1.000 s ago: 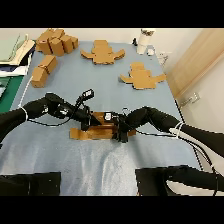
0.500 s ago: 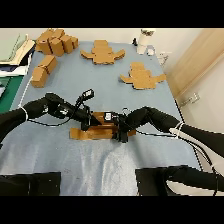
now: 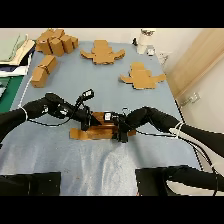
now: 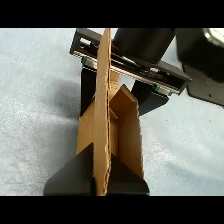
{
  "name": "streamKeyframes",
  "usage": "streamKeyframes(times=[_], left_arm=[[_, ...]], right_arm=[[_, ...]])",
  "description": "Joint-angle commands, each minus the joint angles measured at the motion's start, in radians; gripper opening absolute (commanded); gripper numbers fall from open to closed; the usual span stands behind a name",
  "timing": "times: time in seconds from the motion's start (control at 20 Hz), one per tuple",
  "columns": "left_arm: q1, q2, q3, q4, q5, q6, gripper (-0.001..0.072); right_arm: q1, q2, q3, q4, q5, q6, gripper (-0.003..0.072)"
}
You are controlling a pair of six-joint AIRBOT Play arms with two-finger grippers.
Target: Fold the box.
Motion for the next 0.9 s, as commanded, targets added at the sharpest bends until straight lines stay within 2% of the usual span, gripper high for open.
streamKeyframes(times=[0.0, 0.05, 0.3, 0.4, 0.5, 0.55, 0.6, 0.65, 0.7, 0.75, 0.85], left_arm=[[0.007, 0.0, 0.0, 0.0, 0.004, -0.053, 0.0278], [0.01, 0.0, 0.003, 0.003, 0.02, -0.129, 0.0487], [0.058, 0.048, 0.025, 0.062, 0.023, -0.231, 0.0502], [0.085, 0.098, 0.025, 0.205, 0.018, -0.365, 0.0502], [0.106, 0.148, 0.025, 0.392, -0.058, -0.531, 0.0499], [0.108, 0.164, 0.025, 0.464, -0.124, -0.621, 0.0413], [0.105, 0.171, 0.025, 0.497, -0.216, -0.721, 0.0172], [0.096, 0.172, 0.024, 0.505, -0.309, -0.792, 0.0012], [0.075, 0.172, 0.023, 0.503, -0.365, -0.876, 0.0012], [0.045, 0.172, 0.024, 0.497, -0.375, -0.989, 0.0012], [-0.027, 0.172, 0.024, 0.439, -0.312, -1.051, 0.0012]], right_arm=[[0.001, -0.001, 0.0, 0.0, 0.001, 0.0, 0.0457], [0.001, -0.001, 0.0, 0.0, 0.001, 0.0, 0.0458], [0.001, -0.001, 0.0, -0.002, 0.001, 0.0, 0.0458], [0.001, -0.001, 0.0, -0.002, 0.001, 0.0, 0.0458], [0.001, -0.001, 0.0, -0.002, 0.001, 0.0, 0.0458], [0.001, -0.001, 0.0, -0.002, 0.001, 0.0, 0.0458], [0.001, -0.001, 0.0, -0.002, 0.001, 0.0, 0.0458], [0.001, -0.001, 0.0, -0.002, 0.001, 0.0, 0.0458], [0.001, -0.001, 0.0, -0.002, 0.001, 0.0, 0.0458], [0.001, -0.001, 0.0, -0.002, 0.001, 0.0, 0.0458], [0.001, -0.001, 0.0, -0.002, 0.003, 0.0, 0.0458]])
